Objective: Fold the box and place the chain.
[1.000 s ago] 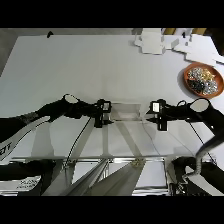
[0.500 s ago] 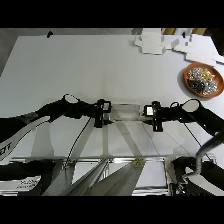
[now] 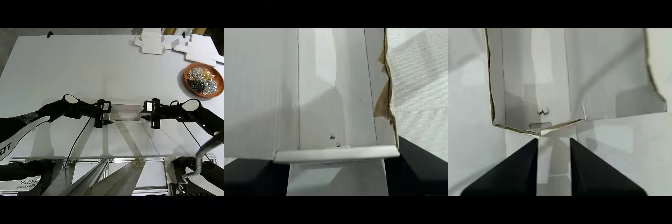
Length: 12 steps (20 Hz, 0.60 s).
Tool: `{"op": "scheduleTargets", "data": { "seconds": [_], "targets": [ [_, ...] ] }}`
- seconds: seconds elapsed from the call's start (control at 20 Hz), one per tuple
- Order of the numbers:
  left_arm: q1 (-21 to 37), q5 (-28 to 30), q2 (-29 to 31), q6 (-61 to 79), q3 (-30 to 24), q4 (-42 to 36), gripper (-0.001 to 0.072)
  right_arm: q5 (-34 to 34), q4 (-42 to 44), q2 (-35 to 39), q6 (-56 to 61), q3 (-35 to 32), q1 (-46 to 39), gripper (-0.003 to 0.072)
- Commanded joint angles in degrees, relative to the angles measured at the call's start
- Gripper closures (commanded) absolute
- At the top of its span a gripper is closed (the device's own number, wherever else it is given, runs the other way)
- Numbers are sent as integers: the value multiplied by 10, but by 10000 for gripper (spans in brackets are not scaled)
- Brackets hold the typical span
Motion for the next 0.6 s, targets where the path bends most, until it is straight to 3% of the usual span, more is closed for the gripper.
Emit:
{"op": "scheduleTargets", "data": {
  "seconds": [0.0, 0.2, 0.45, 0.55],
  "targets": [
    [0, 0, 0, 0, 0, 0, 496, 22, 20, -14, 6, 0, 9, 531],
    [0, 0, 0, 0, 0, 0, 496, 35, 34, -48, 6, 0, 25, 530],
    [0, 0, 0, 0, 0, 0, 496, 5, 87, -50, 4, 0, 26, 496],
    [0, 0, 0, 0, 0, 0, 496, -1, 90, -51, 4, 0, 26, 386]
  ]
}}
